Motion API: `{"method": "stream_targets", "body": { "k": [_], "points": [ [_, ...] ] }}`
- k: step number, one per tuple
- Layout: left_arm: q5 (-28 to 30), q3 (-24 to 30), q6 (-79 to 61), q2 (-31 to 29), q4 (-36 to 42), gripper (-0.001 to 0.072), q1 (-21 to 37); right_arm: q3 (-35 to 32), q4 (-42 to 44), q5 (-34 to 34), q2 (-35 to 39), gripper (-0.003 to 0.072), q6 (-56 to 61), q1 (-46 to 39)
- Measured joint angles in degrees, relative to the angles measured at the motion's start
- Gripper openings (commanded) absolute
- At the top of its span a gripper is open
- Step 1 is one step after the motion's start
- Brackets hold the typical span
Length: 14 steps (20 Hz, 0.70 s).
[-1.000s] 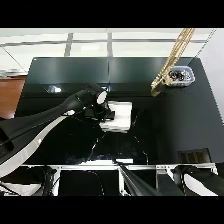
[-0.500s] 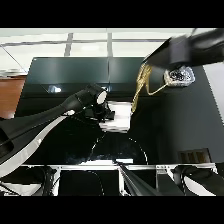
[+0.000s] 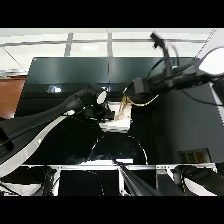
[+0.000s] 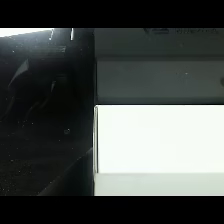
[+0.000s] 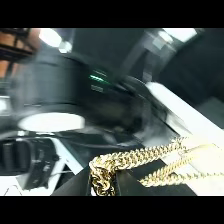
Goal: Fold the box and place the chain.
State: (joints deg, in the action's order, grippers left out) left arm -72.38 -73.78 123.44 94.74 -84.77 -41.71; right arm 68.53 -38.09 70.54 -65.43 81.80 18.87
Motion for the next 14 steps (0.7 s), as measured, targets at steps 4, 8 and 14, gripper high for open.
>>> {"method": "stream_targets", "body": {
  "k": [4,8,14],
  "points": [
    [-0.02,0.0,0.0,0.0,0.0,0.0031,0.02,-7.65,0.09,-2.4,-0.04,0.0014,0.04,0.2],
    [-0.07,0.0,0.0,0.0,0.0,0.0031,0.0,-10.84,0.13,-4.15,-0.11,0.0016,0.31,0.24],
    [-0.11,0.0,0.0,0.0,0.0,0.0031,0.02,-11.91,0.15,-6.56,-0.09,0.0389,1.14,-1.11]
  ]
}}
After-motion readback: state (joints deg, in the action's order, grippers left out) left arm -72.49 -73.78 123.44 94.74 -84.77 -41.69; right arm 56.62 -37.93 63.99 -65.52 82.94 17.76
